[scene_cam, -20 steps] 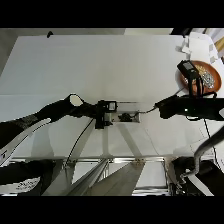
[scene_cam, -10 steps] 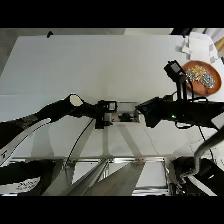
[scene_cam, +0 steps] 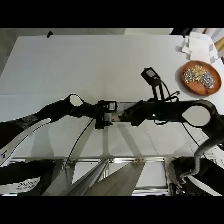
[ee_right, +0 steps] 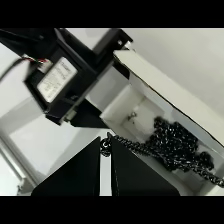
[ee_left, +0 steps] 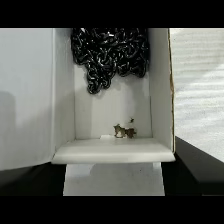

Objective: Fold the box and place the chain.

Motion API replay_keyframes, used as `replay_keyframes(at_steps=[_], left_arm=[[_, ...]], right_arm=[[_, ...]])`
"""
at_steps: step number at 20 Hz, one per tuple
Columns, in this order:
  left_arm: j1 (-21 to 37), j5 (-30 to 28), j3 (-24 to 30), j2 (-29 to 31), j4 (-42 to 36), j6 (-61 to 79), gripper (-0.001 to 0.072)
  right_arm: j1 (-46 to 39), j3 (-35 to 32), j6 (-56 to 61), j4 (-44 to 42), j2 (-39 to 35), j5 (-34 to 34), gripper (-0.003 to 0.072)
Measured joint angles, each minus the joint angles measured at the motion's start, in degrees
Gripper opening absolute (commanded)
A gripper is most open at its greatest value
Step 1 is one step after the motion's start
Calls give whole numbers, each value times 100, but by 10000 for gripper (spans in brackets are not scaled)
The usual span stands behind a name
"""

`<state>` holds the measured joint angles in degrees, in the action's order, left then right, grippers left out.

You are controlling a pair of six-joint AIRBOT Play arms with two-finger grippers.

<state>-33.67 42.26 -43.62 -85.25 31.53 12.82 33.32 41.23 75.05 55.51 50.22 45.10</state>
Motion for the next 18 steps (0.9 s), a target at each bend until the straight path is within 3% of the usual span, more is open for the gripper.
replay_keyframes(at_steps=[7, 9, 11, 13, 18], left_arm=[[0, 0, 0, 0, 0, 0, 13], [0, 0, 0, 0, 2, 0, 13], [0, 0, 0, 0, 0, 0, 13], [0, 0, 0, 0, 2, 0, 13], [0, 0, 0, 0, 2, 0, 13]], right_arm=[[22, -424, -7, 46, 442, -151, 23], [22, -490, -9, 120, 468, -258, 118], [22, -525, -9, 170, 490, -350, 130], [22, -544, -9, 197, 511, -402, 290], [-111, -560, -7, 229, 291, -330, 305]])
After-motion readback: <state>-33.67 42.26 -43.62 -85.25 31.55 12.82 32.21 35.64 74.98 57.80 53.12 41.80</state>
